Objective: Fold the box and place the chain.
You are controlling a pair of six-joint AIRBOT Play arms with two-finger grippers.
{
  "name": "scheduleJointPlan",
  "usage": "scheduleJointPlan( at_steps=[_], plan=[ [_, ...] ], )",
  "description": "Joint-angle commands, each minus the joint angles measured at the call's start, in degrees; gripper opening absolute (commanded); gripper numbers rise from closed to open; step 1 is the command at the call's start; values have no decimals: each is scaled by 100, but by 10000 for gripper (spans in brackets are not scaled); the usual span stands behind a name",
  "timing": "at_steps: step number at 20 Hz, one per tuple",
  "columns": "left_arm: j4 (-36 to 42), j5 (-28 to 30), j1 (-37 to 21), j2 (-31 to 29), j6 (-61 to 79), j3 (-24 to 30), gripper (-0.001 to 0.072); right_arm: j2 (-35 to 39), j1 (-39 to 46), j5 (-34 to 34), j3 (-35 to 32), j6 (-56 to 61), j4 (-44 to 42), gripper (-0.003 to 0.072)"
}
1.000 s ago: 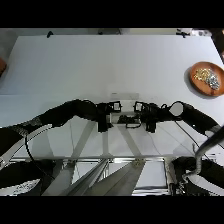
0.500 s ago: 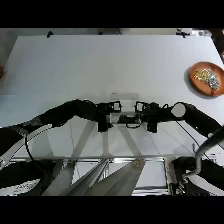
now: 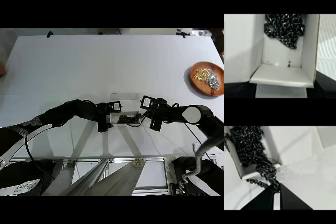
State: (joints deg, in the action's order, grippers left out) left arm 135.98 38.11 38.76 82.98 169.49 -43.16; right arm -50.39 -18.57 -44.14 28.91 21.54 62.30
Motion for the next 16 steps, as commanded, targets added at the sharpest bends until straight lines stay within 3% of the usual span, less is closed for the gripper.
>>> scheduleJointPlan(
  at_steps=[1, 7, 12, 16],
  plan=[
    [0, -2, 2, 2, 2, -2, 274, 564, 0, -297, 4, 334, -94, 15],
    [0, 0, 2, 2, 2, 0, 274, 1202, 0, -144, 4, 343, -1534, 15],
    [0, 0, 2, 2, 2, 0, 274, 1272, -4, -61, 4, -221, -2929, 15],
    [0, 0, 2, 2, 2, -2, 274, 1257, -4, 131, 4, -256, -3056, 15]
  ],
)
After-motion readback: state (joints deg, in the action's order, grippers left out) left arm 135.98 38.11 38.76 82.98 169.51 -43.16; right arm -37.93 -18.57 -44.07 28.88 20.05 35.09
